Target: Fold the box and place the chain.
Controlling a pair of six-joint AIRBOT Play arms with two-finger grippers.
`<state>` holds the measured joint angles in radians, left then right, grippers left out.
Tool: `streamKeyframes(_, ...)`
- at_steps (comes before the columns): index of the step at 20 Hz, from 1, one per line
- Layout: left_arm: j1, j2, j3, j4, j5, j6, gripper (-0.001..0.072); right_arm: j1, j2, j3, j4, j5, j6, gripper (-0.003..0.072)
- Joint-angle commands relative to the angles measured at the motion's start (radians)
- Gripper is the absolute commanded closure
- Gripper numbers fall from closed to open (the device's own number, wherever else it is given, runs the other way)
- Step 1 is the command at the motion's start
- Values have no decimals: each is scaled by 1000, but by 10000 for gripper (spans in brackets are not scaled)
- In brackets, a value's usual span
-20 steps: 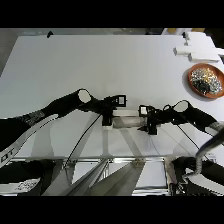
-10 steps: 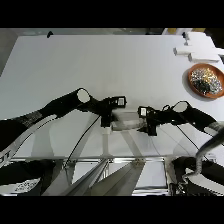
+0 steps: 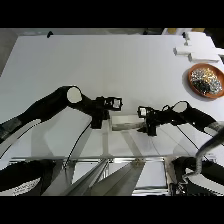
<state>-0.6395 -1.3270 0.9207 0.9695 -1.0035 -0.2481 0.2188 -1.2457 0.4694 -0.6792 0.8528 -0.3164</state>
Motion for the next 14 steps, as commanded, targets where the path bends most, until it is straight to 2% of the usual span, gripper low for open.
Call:
streamKeyframes(1,1,86,0,100,-146,-88,707,-1,1,0,-1,0,-3,391)
streamKeyframes(4,-40,127,0,94,-152,-202,708,-1,1,0,-1,0,-3,391)
streamKeyframes(6,-106,123,0,70,-118,-227,708,-1,1,0,-1,0,-3,391)
streamKeyframes(8,-195,105,0,39,18,-230,707,-1,1,0,-1,0,-3,391)
streamKeyframes(11,-308,56,0,19,308,-280,707,-1,1,0,-1,0,-3,391)
streamKeyframes(12,-317,43,0,26,356,-311,707,-1,1,0,-1,0,-3,391)
streamKeyframes(14,-303,31,0,71,364,-376,706,-1,1,0,-1,0,-3,391)
